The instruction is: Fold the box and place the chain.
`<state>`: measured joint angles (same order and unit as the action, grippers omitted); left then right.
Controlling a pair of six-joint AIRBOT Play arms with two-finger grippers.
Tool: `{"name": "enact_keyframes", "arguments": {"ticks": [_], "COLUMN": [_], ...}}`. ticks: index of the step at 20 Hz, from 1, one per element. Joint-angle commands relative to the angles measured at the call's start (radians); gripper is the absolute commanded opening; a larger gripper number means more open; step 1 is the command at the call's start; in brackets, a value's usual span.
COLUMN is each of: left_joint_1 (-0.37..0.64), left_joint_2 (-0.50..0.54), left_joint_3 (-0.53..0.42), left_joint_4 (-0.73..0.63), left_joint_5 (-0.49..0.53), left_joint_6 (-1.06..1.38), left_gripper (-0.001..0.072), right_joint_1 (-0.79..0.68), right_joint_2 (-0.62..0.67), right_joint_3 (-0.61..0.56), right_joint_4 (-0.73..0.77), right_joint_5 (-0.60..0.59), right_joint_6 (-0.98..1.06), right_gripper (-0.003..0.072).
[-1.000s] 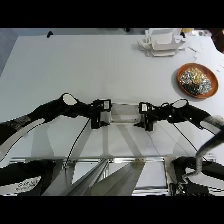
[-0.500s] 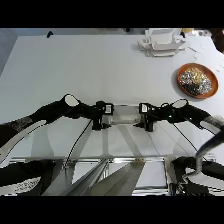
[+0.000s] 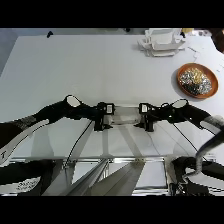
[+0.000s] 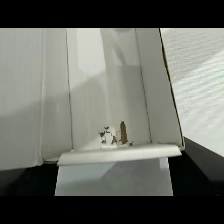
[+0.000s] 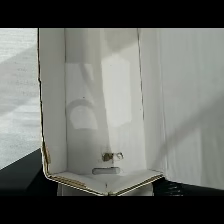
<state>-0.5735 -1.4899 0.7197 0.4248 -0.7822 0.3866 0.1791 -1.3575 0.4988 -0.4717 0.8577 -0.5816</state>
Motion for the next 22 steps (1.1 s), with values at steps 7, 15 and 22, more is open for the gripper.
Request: {"name": "enact_keyframes", "arguments": {"ticks": [7,15,22], "left_joint_1": [-0.003,-0.003,-0.003], "left_joint_2": [-0.030,-0.030,-0.030], "left_joint_3": [-0.001,-0.001,-0.001], "left_joint_4": [-0.016,-0.017,-0.017], "left_joint_5": [0.000,0.000,0.000], "left_joint_6": [0.014,0.013,0.013], "left_gripper": [0.0261,0.0273,0.0273], "right_joint_1": [0.000,0.000,0.000], "right_joint_2": [0.001,0.001,0.001], "right_joint_3": [0.000,0.000,0.000], "right_joint_4": [0.002,0.002,0.002], "right_joint_5": [-0.001,-0.001,-0.001], "right_joint_6": [0.001,0.001,0.000], "right_gripper": [0.0406,0.0406,0.0406]}}
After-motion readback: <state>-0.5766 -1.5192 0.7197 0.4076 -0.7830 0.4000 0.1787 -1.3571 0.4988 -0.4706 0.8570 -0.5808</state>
